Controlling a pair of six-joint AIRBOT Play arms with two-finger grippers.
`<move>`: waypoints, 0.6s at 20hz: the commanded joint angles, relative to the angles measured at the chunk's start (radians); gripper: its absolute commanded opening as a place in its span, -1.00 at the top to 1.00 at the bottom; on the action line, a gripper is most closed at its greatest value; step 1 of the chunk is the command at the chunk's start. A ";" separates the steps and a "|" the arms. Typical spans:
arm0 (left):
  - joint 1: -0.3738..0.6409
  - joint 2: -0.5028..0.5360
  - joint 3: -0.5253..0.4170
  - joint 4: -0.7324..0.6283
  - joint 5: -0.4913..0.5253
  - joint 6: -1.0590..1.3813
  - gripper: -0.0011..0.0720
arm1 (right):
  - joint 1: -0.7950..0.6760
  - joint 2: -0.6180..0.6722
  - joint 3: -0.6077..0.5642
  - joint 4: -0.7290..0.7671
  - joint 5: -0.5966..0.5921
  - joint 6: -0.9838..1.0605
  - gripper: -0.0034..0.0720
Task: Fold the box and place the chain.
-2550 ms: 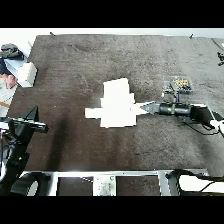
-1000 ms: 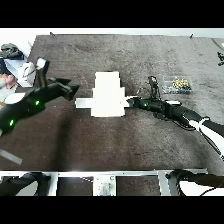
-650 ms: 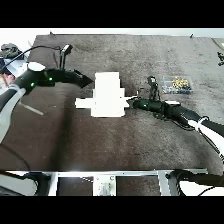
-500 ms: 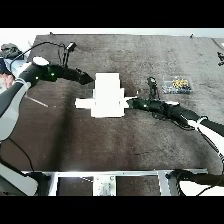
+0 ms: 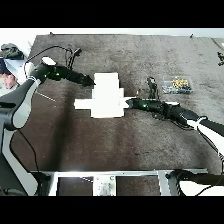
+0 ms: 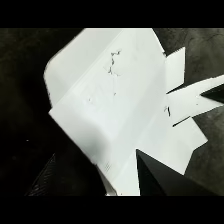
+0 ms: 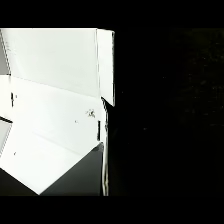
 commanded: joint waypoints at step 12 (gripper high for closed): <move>0.001 -0.121 0.010 -0.110 -0.186 0.016 -0.47 | -0.001 0.001 0.001 0.013 0.028 -0.003 0.95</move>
